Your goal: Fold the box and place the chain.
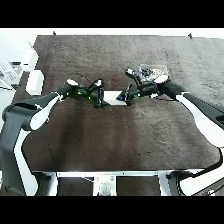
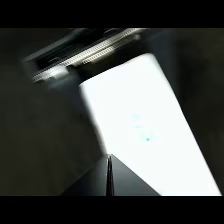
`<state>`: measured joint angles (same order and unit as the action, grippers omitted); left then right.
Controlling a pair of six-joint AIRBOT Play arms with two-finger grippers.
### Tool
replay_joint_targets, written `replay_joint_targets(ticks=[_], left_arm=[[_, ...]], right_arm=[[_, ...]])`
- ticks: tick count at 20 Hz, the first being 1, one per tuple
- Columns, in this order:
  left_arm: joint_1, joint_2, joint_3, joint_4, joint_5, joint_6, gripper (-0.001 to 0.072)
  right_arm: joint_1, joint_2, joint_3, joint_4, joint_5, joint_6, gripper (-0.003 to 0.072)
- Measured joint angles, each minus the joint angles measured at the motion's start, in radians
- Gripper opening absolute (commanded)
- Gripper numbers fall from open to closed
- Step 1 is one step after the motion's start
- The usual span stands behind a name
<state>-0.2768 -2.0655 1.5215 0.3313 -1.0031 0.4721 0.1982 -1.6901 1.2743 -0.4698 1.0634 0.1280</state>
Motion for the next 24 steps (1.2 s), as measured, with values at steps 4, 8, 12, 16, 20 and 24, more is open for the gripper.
replay_joint_targets(ticks=[4,8,12,16,20,24], left_arm=[[0.000,0.000,0.000,0.000,0.000,0.000,0.0405],[0.000,0.000,0.000,0.000,0.000,0.000,0.0404],[0.000,0.000,0.001,0.000,-0.002,0.000,0.0404],[0.000,0.001,0.001,-0.002,-0.005,-0.003,0.0021],[0.011,0.043,0.004,-0.003,-0.003,-0.087,0.0017],[0.067,0.162,0.005,-0.002,0.036,-0.212,0.0016]], right_arm=[[-0.015,0.174,-0.005,0.050,0.016,0.026,0.0017],[-0.064,0.362,-0.072,0.066,0.019,0.106,0.0018],[-0.124,0.513,-0.219,0.068,0.021,0.153,0.0018],[-0.163,0.614,-0.364,0.067,0.018,0.182,0.0018],[-0.182,0.671,-0.447,0.068,0.018,0.212,0.0018],[-0.187,0.696,-0.476,0.071,0.017,0.231,0.0018]])
